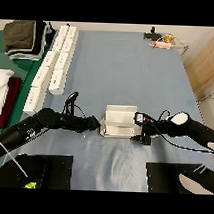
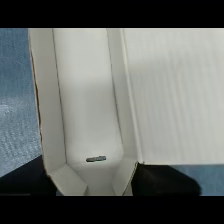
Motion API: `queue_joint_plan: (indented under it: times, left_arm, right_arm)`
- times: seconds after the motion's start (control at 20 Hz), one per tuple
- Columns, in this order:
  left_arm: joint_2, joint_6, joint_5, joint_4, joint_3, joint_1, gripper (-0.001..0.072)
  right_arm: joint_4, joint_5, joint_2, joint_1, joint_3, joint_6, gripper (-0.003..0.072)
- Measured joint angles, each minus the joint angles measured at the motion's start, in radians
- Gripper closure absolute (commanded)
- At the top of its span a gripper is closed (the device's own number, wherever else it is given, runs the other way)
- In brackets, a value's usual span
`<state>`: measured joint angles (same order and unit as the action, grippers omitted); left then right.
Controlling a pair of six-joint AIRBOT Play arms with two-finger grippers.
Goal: Fold the box.
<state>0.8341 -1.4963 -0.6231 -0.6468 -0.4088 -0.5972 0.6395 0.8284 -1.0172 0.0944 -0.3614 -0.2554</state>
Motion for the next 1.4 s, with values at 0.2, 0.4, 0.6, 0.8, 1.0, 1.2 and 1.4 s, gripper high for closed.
queue_joint_plan:
  times: [0.2,0.4,0.6,0.8,1.0,1.2,1.4]
  left_arm:
    - [0.031,0.077,0.014,0.077,-0.002,-0.014,0.0187]
    - [0.046,0.111,0.031,0.127,-0.003,-0.018,0.0189]
    - [0.054,0.079,0.032,0.108,-0.035,-0.041,0.0189]
    - [0.101,-0.149,0.027,-0.126,-0.103,-0.120,0.0189]
    - [0.189,-0.353,0.014,-0.333,-0.192,-0.204,0.0189]
    - [0.285,-0.488,-0.030,-0.470,-0.288,-0.262,0.0189]
    - [0.363,-0.649,-0.111,-0.627,-0.371,-0.318,0.0189]
  right_arm:
    - [0.000,0.000,0.000,0.000,0.000,0.000,0.0109]
    - [0.000,0.000,0.000,0.000,0.000,0.000,0.0109]
    - [0.000,0.000,0.000,0.000,0.000,0.000,0.0108]
    - [0.000,0.000,0.000,0.000,0.000,0.000,0.0109]
    - [0.000,0.000,0.000,0.000,0.000,0.000,0.0109]
    - [0.000,0.000,0.000,0.000,0.000,0.000,0.0109]
    - [0.000,0.000,0.000,0.000,0.000,0.000,0.0109]
